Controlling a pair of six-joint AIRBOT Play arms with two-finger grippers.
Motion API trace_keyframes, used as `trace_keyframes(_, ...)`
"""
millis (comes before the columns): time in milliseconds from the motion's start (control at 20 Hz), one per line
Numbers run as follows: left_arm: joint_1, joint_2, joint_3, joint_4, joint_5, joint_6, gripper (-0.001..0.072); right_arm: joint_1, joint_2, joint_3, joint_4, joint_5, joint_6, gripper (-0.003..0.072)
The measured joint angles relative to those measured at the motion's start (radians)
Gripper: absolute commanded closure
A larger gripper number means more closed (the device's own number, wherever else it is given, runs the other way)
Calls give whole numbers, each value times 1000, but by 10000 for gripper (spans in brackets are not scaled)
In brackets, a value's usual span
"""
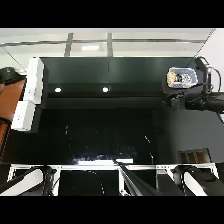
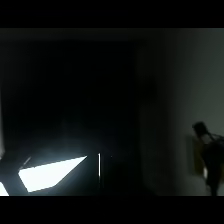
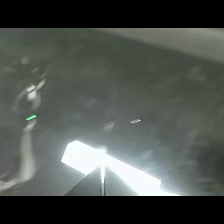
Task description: Fold the box and place the chain.
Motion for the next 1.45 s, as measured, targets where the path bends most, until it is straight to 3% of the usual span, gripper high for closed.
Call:
trace_keyframes(100, -101, 65, -115, -12, 55, -6, 685, 17, 0, -57, -43, -112, -13, 669)
trace_keyframes(200, -190, 153, -274, -11, 181, -6, 683, 27, 0, -103, -80, -185, -19, 667)
trace_keyframes(350, -264, 273, -480, -4, 387, -6, 682, 33, 0, -137, -112, -193, -24, 668)
trace_keyframes(450, -282, 322, -552, -2, 471, -7, 682, 35, 0, -147, -124, -174, -26, 668)
trace_keyframes(750, -301, 367, -620, -2, 511, -9, 682, 36, 0, -157, -134, -146, -26, 668)
trace_keyframes(1450, -303, 373, -631, -4, 518, -7, 682, 37, 0, -157, -136, -140, -27, 668)
